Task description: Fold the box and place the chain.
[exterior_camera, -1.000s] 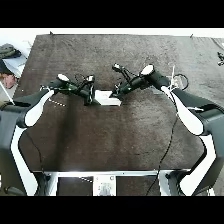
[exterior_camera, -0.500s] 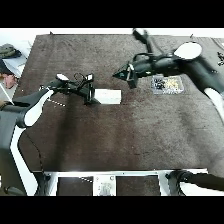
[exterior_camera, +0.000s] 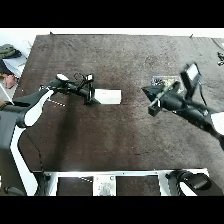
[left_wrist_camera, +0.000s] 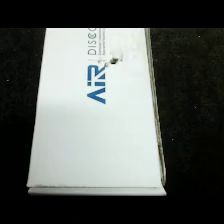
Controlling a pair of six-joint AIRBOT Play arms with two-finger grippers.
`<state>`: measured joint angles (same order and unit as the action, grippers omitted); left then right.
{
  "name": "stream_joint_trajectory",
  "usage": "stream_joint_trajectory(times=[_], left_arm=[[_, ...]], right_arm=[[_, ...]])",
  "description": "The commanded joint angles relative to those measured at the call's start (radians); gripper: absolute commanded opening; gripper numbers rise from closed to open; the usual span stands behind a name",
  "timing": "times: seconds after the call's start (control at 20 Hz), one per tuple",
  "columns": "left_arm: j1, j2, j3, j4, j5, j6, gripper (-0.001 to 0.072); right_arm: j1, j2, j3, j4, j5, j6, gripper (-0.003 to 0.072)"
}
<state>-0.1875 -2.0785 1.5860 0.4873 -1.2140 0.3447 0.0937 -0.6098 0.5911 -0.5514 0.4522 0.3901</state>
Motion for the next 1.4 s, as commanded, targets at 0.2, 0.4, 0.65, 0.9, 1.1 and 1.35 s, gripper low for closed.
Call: stream_joint_trajectory(times=[0.2, 0.4, 0.65, 0.9, 1.1, 1.35], left_arm=[[-0.001, 0.000, 0.002, -0.026, 0.005, 0.001, 0.0461], [0.009, 0.032, 0.016, -0.110, 0.034, -0.024, 0.0012], [0.096, 0.187, 0.084, -0.187, 0.229, -0.181, 0.0011], [0.311, 0.322, 0.084, -0.127, 0.456, -0.449, 0.0010], [0.495, 0.325, 0.083, 0.138, 0.523, -0.793, 0.0011], [0.630, 0.275, 0.081, 0.347, 0.533, -1.090, 0.0011]], right_arm=[[0.000, 0.148, -0.208, -0.001, -0.137, 0.054, -0.0012], [0.000, 0.148, -0.211, -0.001, -0.139, 0.061, -0.0012], [0.000, 0.148, -0.211, -0.001, -0.139, 0.087, -0.0011], [0.000, 0.148, -0.211, -0.001, -0.139, 0.087, -0.0011], [0.000, 0.148, -0.211, -0.002, -0.139, 0.086, -0.0012], [0.000, 0.136, -0.212, -0.002, -0.146, 0.086, -0.0012]])
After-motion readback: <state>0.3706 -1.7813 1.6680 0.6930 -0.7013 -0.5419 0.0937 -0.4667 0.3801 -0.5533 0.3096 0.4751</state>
